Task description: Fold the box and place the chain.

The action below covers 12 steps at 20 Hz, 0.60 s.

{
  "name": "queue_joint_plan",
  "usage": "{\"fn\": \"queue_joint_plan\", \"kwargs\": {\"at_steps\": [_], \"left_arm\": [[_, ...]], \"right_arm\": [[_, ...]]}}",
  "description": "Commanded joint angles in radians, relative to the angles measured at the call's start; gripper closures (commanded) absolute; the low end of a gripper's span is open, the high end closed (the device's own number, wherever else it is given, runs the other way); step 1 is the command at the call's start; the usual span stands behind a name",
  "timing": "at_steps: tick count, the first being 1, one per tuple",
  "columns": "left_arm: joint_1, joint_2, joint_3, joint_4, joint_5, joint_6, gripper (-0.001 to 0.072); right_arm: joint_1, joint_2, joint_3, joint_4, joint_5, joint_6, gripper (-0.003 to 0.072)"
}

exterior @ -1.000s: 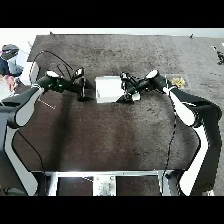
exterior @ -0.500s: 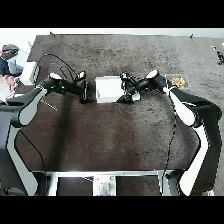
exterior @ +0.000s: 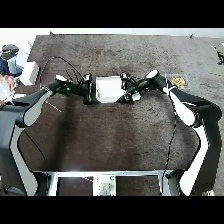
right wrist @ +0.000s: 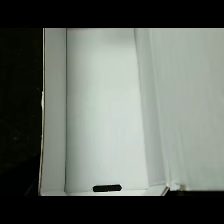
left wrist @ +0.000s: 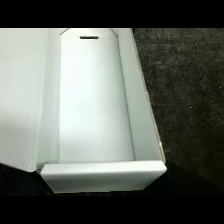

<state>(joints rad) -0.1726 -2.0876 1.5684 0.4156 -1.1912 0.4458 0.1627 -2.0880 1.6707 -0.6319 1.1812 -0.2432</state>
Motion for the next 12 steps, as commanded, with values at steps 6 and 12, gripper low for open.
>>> {"fn": "queue_joint_plan", "kwargs": {"at_steps": [6,12], "left_arm": [[-0.006,-0.010,0.000,-0.031,0.025,0.009,0.0015],[-0.022,-0.015,0.000,-0.055,0.036,0.032,0.0015]], "right_arm": [[0.000,0.000,0.000,0.000,0.000,0.000,0.0277],[0.000,0.000,0.000,0.000,0.000,0.000,0.0277]]}}
